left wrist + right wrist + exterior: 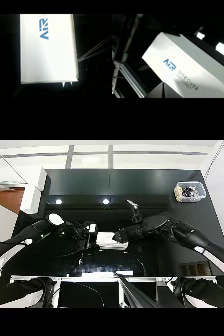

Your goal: Fold the box and place the chain.

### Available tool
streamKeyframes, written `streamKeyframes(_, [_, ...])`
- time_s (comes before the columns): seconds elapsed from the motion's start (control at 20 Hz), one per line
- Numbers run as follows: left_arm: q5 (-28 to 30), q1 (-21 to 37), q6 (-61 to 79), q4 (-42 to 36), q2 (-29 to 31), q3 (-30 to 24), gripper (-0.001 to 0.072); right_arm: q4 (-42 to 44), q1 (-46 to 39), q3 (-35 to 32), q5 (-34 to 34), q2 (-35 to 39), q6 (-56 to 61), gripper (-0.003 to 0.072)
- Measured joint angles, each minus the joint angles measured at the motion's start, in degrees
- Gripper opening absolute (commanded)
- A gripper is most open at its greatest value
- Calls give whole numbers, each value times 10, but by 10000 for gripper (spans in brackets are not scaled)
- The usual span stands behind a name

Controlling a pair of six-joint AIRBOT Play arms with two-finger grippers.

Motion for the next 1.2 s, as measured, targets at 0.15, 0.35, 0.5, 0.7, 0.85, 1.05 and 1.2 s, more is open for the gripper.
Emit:
streamKeyframes(0.15, [0,0,0,0,0,0,396,8,0,-2,1,-33,2,18])
streamKeyframes(0.35, [0,0,0,0,0,0,396,8,0,-3,3,-57,3,18])
streamKeyframes(0.5, [1,0,0,0,0,0,396,5,0,-3,6,-62,3,18])
streamKeyframes(0.7, [2,0,-5,-1,0,0,432,-15,-12,17,-7,-36,-4,19])
streamKeyframes(0.85, [12,2,-28,11,5,0,712,-31,-55,40,-41,23,-16,19])
streamKeyframes(1.05, [5,11,-89,26,45,2,714,-54,-148,52,-75,102,-15,19])
streamKeyframes(1.2, [-4,25,-140,33,87,3,713,-68,-201,54,-100,133,-12,19])
